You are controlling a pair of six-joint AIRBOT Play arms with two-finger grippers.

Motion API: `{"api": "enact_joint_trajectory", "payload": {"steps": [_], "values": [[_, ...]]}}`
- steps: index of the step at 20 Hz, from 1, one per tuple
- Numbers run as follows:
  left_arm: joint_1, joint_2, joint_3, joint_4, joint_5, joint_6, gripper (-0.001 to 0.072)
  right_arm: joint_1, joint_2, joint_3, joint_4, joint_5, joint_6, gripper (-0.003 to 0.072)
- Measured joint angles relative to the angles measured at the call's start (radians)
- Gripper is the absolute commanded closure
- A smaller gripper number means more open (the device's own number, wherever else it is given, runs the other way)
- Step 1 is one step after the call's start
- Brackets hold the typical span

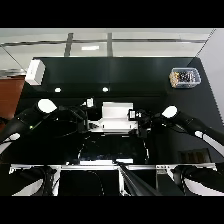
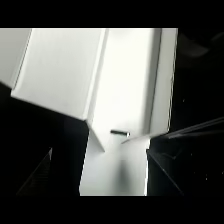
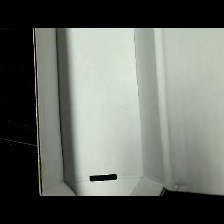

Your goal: Fold the box and place the chain.

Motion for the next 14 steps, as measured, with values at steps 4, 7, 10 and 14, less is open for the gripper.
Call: {"api": "enact_joint_trajectory", "payload": {"steps": [4, 7, 10, 14], "values": [[-0.007, -0.017, 0.000, 0.054, -0.005, -0.009, 0.0226, 0.000, 0.000, 0.000, 0.000, 0.000, 0.000, 0.0390], [-0.042, -0.055, 0.000, 0.061, 0.000, -0.009, 0.0324, 0.000, 0.000, 0.000, 0.000, 0.000, 0.000, 0.0390], [-0.076, -0.082, 0.000, 0.026, 0.029, 0.002, 0.0378, 0.000, 0.000, 0.000, 0.000, 0.000, 0.000, 0.0390], [-0.096, -0.095, 0.000, -0.021, 0.055, 0.026, 0.0508, 0.000, 0.000, 0.000, 0.000, 0.000, 0.000, 0.0390]]}}
